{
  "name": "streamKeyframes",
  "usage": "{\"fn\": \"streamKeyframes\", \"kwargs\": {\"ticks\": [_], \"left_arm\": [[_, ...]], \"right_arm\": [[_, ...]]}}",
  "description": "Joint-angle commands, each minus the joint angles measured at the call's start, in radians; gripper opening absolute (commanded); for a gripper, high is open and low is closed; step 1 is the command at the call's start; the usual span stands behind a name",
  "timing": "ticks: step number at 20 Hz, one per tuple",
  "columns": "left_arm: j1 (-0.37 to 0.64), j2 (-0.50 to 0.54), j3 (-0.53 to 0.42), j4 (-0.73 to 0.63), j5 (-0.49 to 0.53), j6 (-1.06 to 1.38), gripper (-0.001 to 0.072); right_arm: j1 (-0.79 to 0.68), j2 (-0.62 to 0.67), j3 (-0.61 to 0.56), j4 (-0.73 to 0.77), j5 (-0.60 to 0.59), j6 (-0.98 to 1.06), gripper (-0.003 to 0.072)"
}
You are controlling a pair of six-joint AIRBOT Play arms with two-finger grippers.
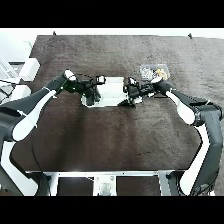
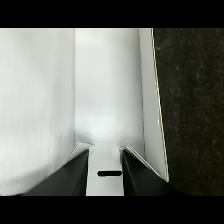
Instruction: Fold the box and place the chain.
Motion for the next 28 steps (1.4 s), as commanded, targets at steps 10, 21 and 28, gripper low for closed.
{"fn": "streamKeyframes", "kwargs": {"ticks": [10, 21, 28], "left_arm": [[0.0, -0.022, 0.0, -0.024, -0.017, 0.035, 0.0668], [0.001, -0.021, 0.0, -0.012, -0.021, 0.037, 0.0393], [0.014, -0.017, 0.001, 0.076, -0.137, 0.017, 0.0021]], "right_arm": [[0.0, -0.001, 0.0, 0.0, 0.0, -0.001, 0.0509], [0.0, -0.001, 0.0, 0.0, 0.0, -0.001, 0.0508], [0.0, -0.001, 0.0, 0.0, 0.0, -0.001, 0.0508]]}}
